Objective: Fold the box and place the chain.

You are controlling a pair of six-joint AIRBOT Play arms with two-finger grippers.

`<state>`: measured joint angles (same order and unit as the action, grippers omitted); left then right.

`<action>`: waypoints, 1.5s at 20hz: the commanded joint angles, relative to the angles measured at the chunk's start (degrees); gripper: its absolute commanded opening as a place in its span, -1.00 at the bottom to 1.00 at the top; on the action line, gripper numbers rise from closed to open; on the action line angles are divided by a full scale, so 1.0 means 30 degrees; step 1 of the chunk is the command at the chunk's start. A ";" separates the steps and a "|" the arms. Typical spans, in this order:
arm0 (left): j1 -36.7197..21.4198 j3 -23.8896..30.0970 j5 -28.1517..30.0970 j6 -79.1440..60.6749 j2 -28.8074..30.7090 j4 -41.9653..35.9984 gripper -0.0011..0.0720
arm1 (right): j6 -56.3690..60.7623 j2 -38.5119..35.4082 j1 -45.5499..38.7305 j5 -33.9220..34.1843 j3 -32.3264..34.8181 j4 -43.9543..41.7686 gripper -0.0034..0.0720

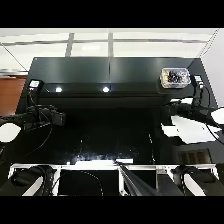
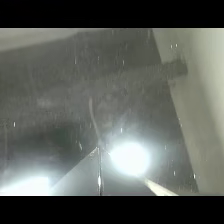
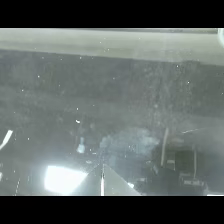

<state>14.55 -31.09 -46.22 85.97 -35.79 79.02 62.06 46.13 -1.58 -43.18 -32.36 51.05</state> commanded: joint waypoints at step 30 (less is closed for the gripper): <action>0.0000 -0.0036 0.3534 -0.0226 -0.1851 -0.5253 0.97 | -0.3038 1.5941 -1.7668 -1.3588 -1.3916 0.6142 -0.30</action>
<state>14.55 -31.20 -35.18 85.32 -41.30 63.35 55.20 92.55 -54.72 -82.61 -73.47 69.58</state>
